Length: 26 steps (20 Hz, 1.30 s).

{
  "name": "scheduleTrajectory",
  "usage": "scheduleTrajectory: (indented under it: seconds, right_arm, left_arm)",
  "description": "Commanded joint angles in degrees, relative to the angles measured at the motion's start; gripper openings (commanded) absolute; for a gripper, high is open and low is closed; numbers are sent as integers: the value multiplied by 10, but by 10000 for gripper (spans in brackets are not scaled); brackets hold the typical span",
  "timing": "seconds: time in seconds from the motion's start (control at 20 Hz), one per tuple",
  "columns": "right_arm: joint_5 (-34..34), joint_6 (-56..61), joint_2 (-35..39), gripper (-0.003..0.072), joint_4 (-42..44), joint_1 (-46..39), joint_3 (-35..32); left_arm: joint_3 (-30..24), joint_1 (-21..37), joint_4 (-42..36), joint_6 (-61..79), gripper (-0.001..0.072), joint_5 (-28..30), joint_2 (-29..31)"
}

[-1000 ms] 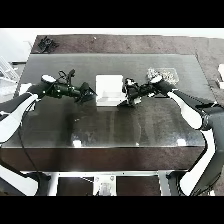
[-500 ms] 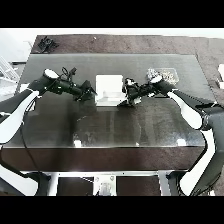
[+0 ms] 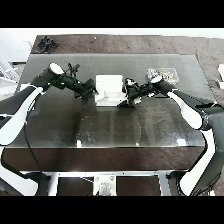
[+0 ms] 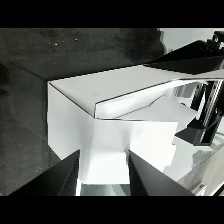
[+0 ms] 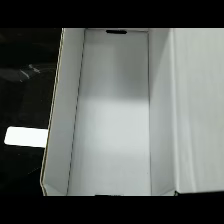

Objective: Fold the box and place the chain.

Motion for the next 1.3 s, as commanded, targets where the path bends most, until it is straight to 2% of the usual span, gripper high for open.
scheduleTrajectory:
  seconds: [0.0,0.15,0.2,0.4,0.85,1.25]
  right_arm:
    - [0,0,0,595,0,0,0]
    - [0,0,0,595,0,0,0]
    - [0,0,0,594,0,0,0]
    - [0,0,0,595,0,0,0]
    - [0,0,0,595,0,0,0]
    - [0,0,0,594,0,0,0]
  left_arm:
    - [4,-8,12,-14,352,5,-4]
    - [5,-16,34,-20,354,8,-4]
    - [9,-21,54,-26,379,4,-4]
    - [33,-24,92,-43,379,-5,-5]
    - [36,-51,122,-58,379,6,-5]
    - [75,-78,203,-87,379,-3,-14]
